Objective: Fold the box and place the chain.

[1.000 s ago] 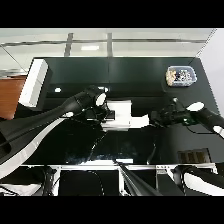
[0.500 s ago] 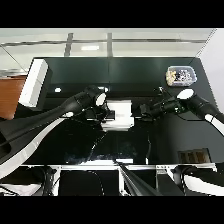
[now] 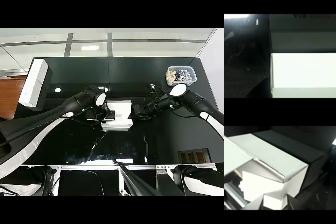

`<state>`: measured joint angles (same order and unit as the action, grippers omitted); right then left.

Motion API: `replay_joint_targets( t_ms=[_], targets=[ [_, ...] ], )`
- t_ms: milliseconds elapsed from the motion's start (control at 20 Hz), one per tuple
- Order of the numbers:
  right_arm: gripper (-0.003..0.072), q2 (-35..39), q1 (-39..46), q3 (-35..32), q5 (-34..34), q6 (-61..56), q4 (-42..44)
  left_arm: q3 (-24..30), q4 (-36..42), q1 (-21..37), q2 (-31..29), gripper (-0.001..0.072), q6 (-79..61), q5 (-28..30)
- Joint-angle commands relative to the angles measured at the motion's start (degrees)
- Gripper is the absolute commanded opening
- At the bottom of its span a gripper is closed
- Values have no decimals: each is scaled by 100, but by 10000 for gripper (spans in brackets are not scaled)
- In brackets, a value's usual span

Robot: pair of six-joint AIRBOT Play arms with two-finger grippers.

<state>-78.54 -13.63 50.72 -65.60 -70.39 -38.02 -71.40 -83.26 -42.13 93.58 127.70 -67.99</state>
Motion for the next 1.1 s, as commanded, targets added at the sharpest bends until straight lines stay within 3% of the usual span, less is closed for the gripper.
replay_joint_targets(
  t_ms=[0, 500, 850, 1050],
  targets=[
    [307, -2, -289, 212, 155, -595, -518, 0, -2, 2, 4, 30, 0, 0],
    [307, -42, -1563, 442, 1235, -3279, -3029, 0, -2, 2, 4, 30, 0, 0],
    [307, -411, -2282, 1032, 616, -4913, -4529, 0, -2, 2, 4, 31, -2, -11],
    [307, -479, -2514, 1045, 533, -5556, -4688, 0, -2, 2, 4, 30, -2, -9]
  ],
)
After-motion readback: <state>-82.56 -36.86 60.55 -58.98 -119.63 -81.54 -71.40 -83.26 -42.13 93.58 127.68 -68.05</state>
